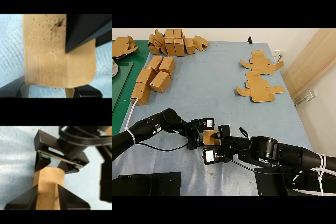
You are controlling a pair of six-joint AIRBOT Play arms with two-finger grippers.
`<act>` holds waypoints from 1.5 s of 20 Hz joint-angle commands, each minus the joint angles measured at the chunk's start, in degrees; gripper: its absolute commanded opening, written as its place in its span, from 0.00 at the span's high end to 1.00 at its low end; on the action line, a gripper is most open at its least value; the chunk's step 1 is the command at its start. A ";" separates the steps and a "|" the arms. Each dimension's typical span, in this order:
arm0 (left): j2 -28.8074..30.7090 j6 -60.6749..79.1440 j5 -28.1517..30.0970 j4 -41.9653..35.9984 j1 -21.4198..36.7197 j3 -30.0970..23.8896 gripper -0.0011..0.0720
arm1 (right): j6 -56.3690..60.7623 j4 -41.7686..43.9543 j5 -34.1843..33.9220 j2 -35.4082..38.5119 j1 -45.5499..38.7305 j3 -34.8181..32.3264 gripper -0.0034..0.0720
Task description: Fold the box.
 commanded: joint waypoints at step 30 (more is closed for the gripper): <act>0.02 0.02 0.00 0.00 0.07 0.02 0.26 | -1.81 7.76 1.42 -1.07 -3.82 0.24 0.33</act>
